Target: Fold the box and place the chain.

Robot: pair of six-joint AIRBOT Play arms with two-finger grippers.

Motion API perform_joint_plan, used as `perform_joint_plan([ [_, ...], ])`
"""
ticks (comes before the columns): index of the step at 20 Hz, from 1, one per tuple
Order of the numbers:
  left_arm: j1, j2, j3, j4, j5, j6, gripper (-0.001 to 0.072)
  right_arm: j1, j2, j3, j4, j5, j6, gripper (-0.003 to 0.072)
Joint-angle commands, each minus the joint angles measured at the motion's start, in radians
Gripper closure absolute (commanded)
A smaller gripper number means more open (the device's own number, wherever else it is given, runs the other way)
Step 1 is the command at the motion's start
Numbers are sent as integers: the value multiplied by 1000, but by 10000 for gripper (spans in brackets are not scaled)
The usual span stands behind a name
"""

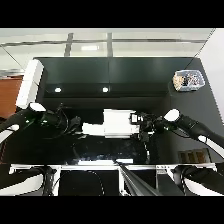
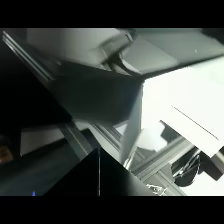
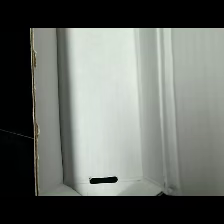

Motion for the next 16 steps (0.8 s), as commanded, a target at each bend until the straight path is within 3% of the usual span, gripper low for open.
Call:
perform_joint_plan([
  [1,-61,-57,0,-130,4,136,685,0,0,0,0,0,0,560],
  [5,-58,-74,3,-204,-38,231,669,0,0,0,1,0,0,560],
  [7,-58,-74,17,-203,-50,232,480,0,0,0,0,0,0,560],
  [9,-58,-74,44,-203,-76,241,170,0,0,0,0,0,0,560],
  [10,-59,-74,62,-203,-96,256,133,0,0,0,0,0,0,560],
  [16,-148,-73,172,-168,-125,199,133,0,0,0,0,0,0,560],
])
